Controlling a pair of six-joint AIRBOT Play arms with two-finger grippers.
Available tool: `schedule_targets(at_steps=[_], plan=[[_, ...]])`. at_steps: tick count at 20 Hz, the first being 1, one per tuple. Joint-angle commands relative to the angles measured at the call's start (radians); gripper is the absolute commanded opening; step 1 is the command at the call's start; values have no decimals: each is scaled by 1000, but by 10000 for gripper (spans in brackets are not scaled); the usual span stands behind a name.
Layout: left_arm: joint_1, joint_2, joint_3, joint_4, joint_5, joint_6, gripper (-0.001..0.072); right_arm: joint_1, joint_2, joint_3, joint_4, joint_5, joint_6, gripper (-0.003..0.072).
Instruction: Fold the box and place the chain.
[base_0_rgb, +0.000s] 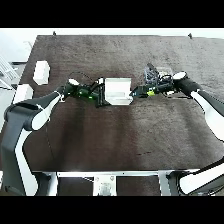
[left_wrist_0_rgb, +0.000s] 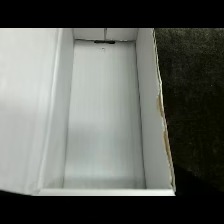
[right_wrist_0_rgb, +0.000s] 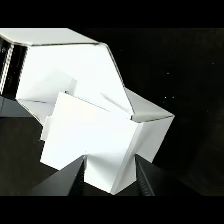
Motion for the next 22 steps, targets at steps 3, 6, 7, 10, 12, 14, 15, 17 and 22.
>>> schedule_targets(at_steps=[3,6,7,10,12,14,15,17,22], plan=[[0,0,0,0,-1,0,335,28,-1,14,-8,-32,1,378],[0,0,0,0,0,0,335,43,-2,15,-40,-45,11,378],[0,0,0,0,0,0,335,48,-2,16,-61,-65,45,378],[0,0,0,0,0,0,335,49,-10,34,-127,-90,110,378],[0,0,0,0,0,0,335,55,-13,50,-150,-90,138,378],[0,0,0,0,0,0,335,72,-22,73,-168,-90,161,378],[0,0,0,0,0,0,335,84,-26,82,-177,-90,171,378],[0,0,0,0,0,0,335,112,-38,103,-229,-89,221,378],[0,0,0,0,0,0,335,178,-44,144,-409,-90,370,379]])
